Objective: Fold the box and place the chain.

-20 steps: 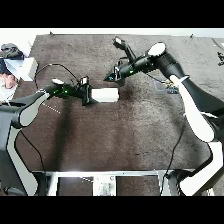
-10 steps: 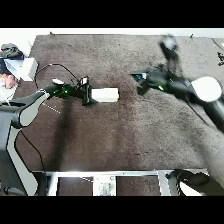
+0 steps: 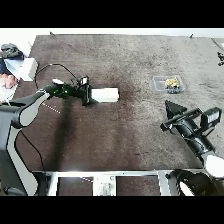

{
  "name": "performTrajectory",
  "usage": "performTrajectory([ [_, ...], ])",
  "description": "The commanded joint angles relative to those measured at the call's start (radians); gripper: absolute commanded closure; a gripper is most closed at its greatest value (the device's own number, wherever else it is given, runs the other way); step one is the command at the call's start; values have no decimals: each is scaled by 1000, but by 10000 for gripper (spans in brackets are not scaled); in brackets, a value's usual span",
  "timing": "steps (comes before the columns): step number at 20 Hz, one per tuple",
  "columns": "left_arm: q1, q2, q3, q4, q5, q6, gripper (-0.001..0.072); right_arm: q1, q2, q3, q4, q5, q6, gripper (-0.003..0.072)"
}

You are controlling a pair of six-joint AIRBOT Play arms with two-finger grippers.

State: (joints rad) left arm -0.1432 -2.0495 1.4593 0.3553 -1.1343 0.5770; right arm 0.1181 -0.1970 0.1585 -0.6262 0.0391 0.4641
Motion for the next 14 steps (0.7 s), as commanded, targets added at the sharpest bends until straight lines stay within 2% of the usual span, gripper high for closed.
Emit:
performTrajectory([
  [1, 1, 0, 0, 0, 0, 0, 435, 1, 82, -71, -6, -56, 1, 698],
  [8, 1, 0, 0, -8, -14, -1, 438, 1, 82, -71, -6, -100, 1, 698],
  [9, 3, 0, 0, -26, -19, -27, 639, 2, 82, -71, -6, -108, 1, 698],
  [10, 10, 5, 6, -48, -29, -37, 698, 1, 82, -71, -6, -111, 1, 698],
  [14, 68, 106, 39, -150, 4, -217, 702, 1, 82, -71, -6, -117, 1, 698],
])
